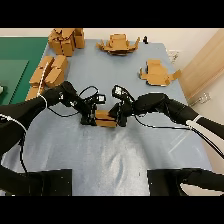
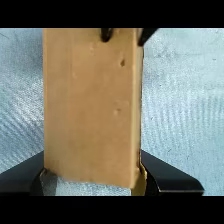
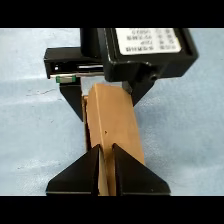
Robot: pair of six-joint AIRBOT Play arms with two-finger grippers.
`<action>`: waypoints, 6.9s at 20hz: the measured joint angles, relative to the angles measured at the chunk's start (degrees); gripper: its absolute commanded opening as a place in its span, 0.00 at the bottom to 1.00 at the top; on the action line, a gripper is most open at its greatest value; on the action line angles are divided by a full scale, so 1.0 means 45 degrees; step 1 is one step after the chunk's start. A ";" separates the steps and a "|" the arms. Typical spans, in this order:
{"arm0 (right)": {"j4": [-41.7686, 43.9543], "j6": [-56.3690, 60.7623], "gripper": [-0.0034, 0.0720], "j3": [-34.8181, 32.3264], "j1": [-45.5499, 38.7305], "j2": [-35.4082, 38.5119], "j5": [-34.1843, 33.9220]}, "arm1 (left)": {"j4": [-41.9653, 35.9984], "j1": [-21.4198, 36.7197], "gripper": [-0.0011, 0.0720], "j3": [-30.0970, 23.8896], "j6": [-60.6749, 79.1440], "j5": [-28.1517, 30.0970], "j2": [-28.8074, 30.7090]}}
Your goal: Fold the box.
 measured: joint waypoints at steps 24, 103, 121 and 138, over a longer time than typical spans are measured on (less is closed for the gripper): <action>0.0034 0.0000 0.11 -0.0049 -0.0024 -0.0855 -0.0753 | 0.0024 0.0000 0.24 0.0000 0.0053 -0.0083 0.0000; 0.1044 0.1574 0.05 0.0335 0.1617 -0.1234 0.2618 | 0.0010 -0.0005 0.24 0.0000 0.0019 -0.0053 0.0000; -0.5775 0.9408 0.05 -0.3823 -0.1083 0.4590 0.3225 | 0.0767 0.2040 0.69 0.1360 -0.7087 0.4104 0.1321; -0.6368 0.9908 0.05 -0.5202 -0.2642 0.6251 0.3167 | 0.3871 0.7252 0.62 0.1360 -1.4018 0.2040 0.2433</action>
